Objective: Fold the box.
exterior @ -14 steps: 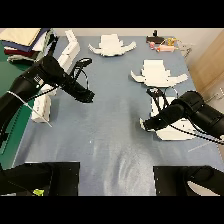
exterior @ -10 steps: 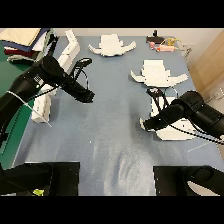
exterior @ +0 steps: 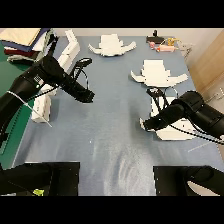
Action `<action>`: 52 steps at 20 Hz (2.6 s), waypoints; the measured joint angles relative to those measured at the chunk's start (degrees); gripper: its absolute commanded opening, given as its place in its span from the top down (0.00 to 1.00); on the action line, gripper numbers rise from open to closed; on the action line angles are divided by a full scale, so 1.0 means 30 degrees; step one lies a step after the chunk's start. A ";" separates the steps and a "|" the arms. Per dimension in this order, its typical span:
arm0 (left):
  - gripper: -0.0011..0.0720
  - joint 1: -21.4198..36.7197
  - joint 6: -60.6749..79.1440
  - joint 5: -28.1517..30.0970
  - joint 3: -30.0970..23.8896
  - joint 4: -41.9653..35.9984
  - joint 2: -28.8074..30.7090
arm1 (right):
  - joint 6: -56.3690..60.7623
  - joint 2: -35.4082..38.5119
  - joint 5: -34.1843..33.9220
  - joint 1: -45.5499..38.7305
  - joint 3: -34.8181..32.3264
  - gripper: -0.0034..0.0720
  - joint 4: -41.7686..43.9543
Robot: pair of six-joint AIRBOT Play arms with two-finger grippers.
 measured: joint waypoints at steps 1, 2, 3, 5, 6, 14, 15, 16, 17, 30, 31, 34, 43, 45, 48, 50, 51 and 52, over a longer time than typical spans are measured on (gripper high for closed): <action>0.96 0.0000 -0.0007 -0.0007 0.0000 0.0000 0.0000 | -0.0007 -0.0007 0.0044 0.0000 0.0000 0.95 0.0000; 0.96 0.0000 0.0000 -0.0007 0.0000 0.0007 0.0000 | 0.0000 -0.0007 0.0240 0.0000 0.0000 0.95 0.0000; 0.96 0.0000 -0.0007 -0.0007 0.0000 0.0000 0.0000 | 0.0007 -0.0007 0.0408 0.0000 0.0000 0.95 0.0066; 0.96 0.0000 0.0000 0.0087 0.0000 0.0000 0.0000 | 0.0146 -0.0007 0.0685 0.0000 0.0000 0.95 0.0867; 0.96 0.0000 0.0000 0.0321 0.0000 -0.0015 0.0000 | 0.0248 -0.0007 0.0736 0.0000 0.0000 0.95 0.1501; 0.96 0.0000 0.0029 0.1676 0.0000 -0.0051 0.0000 | 0.3818 -0.0007 -0.2674 -0.2470 0.2448 0.65 -0.2652; 0.96 0.0000 0.0036 0.1778 0.0000 -0.0066 0.0000 | 0.3810 -0.0029 -0.3687 -0.3650 0.3053 0.65 -0.4269; 0.96 0.0000 0.0036 0.1880 0.0000 -0.0058 0.0000 | 0.3577 -0.0087 -0.4328 -0.4998 0.3577 0.63 -0.5428; 0.96 0.0000 0.0036 0.1953 0.0000 -0.0058 0.0000 | 0.3075 -0.0240 -0.4838 -0.6696 0.4073 0.54 -0.6207; 0.96 0.0000 -0.0015 0.2178 0.0000 -0.0124 0.0000 | -0.9734 -0.8582 -0.5253 -2.2775 0.7351 0.40 0.2426; 0.96 0.0000 -0.0015 0.2164 0.0000 -0.0131 0.0000 | -1.0280 -0.9377 -0.5748 -2.2986 0.7825 0.40 0.3016; 0.96 0.0000 -0.0022 0.2149 0.0000 -0.0291 0.0000 | -1.1329 -1.1103 -0.6856 -2.3343 0.8757 0.52 0.4116; 0.96 0.0000 -0.0022 0.1974 0.0000 -0.1603 0.0000 | -1.2539 -1.1992 -0.9464 -2.1952 0.7788 0.95 1.0287; 0.96 0.0109 -0.0109 0.1486 0.0000 -0.1829 0.0000 | -1.2364 -1.1366 -0.9180 -2.0363 0.6594 0.95 1.1373; 0.96 0.0721 -0.0342 0.0306 -0.0007 -0.1989 0.0138 | -1.1825 -0.9683 -0.7985 -1.7617 0.4765 0.95 1.2116; 0.96 0.1413 -0.0379 -0.0612 -0.0197 -0.2055 0.0561 | -1.1278 -0.7890 -0.6659 -1.5686 0.3410 0.95 1.2364; 0.97 0.1814 -0.0372 -0.0969 -0.0430 -0.2084 0.0933 | -1.0921 -0.6914 -0.5887 -1.4819 0.2674 0.95 1.2400; 0.97 0.2193 -0.0299 -0.1260 -0.0758 -0.2106 0.1319 | -1.0462 -0.5850 -0.4918 -1.3967 0.1814 0.95 1.2364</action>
